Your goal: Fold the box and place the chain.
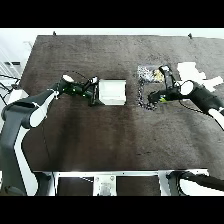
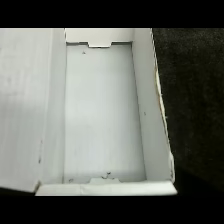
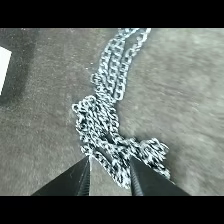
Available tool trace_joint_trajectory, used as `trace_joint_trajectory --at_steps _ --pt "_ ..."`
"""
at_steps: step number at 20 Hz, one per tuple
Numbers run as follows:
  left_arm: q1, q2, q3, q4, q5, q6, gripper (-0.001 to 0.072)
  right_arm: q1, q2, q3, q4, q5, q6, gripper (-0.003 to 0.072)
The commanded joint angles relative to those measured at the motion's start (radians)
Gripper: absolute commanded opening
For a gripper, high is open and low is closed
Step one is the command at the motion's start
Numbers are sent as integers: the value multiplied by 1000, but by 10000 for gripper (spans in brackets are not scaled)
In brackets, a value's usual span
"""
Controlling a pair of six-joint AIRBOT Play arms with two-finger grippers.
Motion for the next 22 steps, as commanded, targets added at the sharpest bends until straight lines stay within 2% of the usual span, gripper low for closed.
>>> trace_joint_trajectory --at_steps 1,6,19,20,21,22 --pt "0 0 0 0 0 0 350 29 -83 18 6 -21 -64 297" --pt "0 0 0 0 0 0 350 35 -134 45 32 -21 -226 295" --pt "0 0 0 0 0 0 350 59 -212 75 31 4 -258 253" --pt "0 1 0 0 0 0 350 58 -213 75 31 3 -259 236" --pt "0 1 0 0 0 0 350 58 -213 75 31 -5 -258 141" --pt "0 0 0 0 0 0 350 58 -213 75 31 -15 -258 86"
